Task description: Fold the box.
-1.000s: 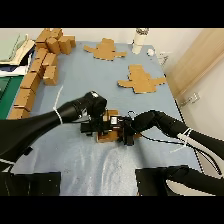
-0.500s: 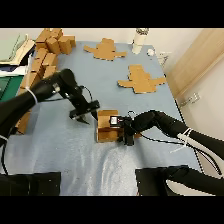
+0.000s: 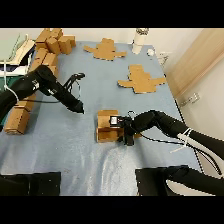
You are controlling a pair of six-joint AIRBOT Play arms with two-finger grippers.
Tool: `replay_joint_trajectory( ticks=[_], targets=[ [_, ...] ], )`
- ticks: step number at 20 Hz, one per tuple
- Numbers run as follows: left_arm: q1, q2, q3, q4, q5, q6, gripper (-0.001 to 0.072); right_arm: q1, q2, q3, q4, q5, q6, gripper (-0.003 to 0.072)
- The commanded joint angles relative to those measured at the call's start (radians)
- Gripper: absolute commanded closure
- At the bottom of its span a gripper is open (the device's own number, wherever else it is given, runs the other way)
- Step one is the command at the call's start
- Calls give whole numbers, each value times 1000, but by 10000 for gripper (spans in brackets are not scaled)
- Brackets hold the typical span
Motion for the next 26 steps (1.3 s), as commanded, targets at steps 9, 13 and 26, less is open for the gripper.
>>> replay_joint_trajectory(
  ticks=[9, 13, 26],
  targets=[
    [-90, 172, -446, -359, 368, 1105, 56, 0, 1, 1, 0, 0, 0, 181],
    [-98, 189, -515, -360, 368, 1132, -11, 0, 1, 1, 0, 0, 0, 181],
    [-283, 246, -659, -621, 598, 1284, -11, 0, 1, 1, 0, 0, 0, 182]
  ],
)
